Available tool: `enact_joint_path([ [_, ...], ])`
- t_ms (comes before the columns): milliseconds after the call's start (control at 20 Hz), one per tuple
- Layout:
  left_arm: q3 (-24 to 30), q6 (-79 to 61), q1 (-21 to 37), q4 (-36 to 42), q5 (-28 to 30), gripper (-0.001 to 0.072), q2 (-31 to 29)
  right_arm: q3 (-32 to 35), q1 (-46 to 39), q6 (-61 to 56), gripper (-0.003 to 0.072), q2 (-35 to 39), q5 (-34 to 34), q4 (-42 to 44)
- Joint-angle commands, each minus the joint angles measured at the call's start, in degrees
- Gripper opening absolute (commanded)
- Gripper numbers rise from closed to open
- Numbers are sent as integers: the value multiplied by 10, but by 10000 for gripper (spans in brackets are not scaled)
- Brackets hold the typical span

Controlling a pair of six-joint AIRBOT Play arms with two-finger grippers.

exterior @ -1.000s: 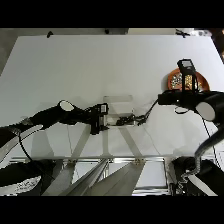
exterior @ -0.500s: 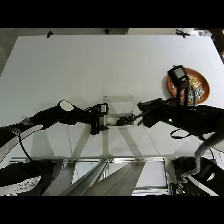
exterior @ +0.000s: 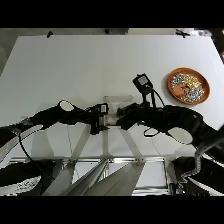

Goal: Fold the box and place the chain.

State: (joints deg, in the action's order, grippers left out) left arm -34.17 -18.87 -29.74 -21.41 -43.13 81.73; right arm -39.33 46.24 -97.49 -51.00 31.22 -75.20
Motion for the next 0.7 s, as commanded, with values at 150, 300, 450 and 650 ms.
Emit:
enact_joint_path([
  [150, 0, 0, 0, 0, 0, 208, 0, -1, 4, -1, 16, -93, -3, 9],
  [300, 0, 0, 0, 0, 0, 208, 0, -1, 4, -1, 21, -109, 7, 11],
  [450, 0, 0, 0, 0, 0, 208, 0, -2, 4, 1, 240, -98, 41, 21],
  [650, 0, 0, 0, 0, 0, 208, 0, -19, -40, 48, 240, -35, 101, 19],
])
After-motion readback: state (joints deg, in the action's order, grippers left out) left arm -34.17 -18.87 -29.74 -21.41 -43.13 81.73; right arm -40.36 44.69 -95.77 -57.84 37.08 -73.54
